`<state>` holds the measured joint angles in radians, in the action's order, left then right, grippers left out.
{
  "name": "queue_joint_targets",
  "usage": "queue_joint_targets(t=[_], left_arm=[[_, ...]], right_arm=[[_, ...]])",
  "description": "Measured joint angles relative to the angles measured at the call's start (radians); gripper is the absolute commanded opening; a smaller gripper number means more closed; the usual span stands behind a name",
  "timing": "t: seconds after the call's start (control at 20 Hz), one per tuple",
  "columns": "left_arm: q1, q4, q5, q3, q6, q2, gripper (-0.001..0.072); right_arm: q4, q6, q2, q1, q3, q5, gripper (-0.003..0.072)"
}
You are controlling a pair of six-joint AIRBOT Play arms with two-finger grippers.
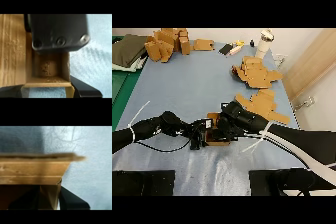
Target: Fold the box.
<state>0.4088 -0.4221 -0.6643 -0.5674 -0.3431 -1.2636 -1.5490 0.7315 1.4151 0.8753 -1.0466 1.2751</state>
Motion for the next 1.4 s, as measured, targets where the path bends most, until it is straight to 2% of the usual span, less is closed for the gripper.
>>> queue_joint_targets(t=[0.1,0.2,0.25,0.4,0.45,0.5,0.55,0.6,0.65,1.0,1.05,1.15,1.2,1.25,1.35,1.4], left_arm=[[0.0,0.0,0.0,0.0,0.0,0.0,0.0453],[0.0,-0.002,0.0,0.0,0.0,0.0,0.0452],[0.0,-0.002,0.001,0.0,0.004,0.0,0.0453],[0.0,-0.002,0.0,0.0,0.002,0.0,0.0453],[0.0,-0.002,0.0,0.0,0.002,0.0,0.0453],[0.0,-0.002,0.0,0.0,0.002,0.0,0.0453],[0.0,-0.002,0.0,0.0,-0.003,0.0,0.0453],[0.0,-0.002,-0.001,0.0,-0.005,0.0,0.0453],[-0.001,0.003,0.0,0.0,-0.002,0.0,0.0453],[-0.001,0.0,0.0,0.0,0.0,0.0,0.0453],[-0.001,0.001,0.001,0.0,0.0,0.0,0.0453],[-0.001,0.001,0.001,0.0,0.0,0.0,0.0453],[-0.001,0.0,0.0,0.0,0.0,0.0,0.0453],[-0.001,0.0,0.0,0.0,0.0,0.0,0.0453],[-0.001,0.0,0.0,0.0,0.0,0.0,0.0452],[-0.001,0.0,0.0,0.0,0.0,0.0,0.0452]], right_arm=[[0.005,-0.016,0.024,0.002,-0.005,0.006,0.0257],[0.013,-0.026,0.041,0.004,-0.009,0.01,0.0041],[0.012,-0.035,0.045,0.003,-0.01,0.012,0.0005],[0.012,-0.035,0.054,0.008,-0.012,0.008,0.0004],[0.013,-0.035,0.055,0.011,-0.012,0.007,0.0045],[0.014,-0.033,0.057,0.013,-0.012,0.006,0.0259],[0.014,-0.026,0.06,0.014,-0.011,0.0,0.0424],[0.02,-0.023,0.057,0.014,-0.012,0.012,0.0447],[0.003,-0.021,0.051,0.016,-0.018,-0.024,0.0447],[0.014,-0.026,-0.108,0.007,-0.03,0.057,0.0446],[0.031,-0.029,-0.137,-0.007,-0.031,0.087,0.0415],[0.05,-0.023,-0.177,-0.049,-0.029,0.135,0.0213],[0.061,-0.006,-0.192,-0.086,-0.025,0.146,0.0159],[0.072,0.017,-0.2,-0.133,-0.018,0.145,0.0023],[0.032,0.111,-0.199,-0.263,0.009,0.076,0.0003],[-0.042,0.202,-0.184,-0.344,0.024,0.013,0.0003]])
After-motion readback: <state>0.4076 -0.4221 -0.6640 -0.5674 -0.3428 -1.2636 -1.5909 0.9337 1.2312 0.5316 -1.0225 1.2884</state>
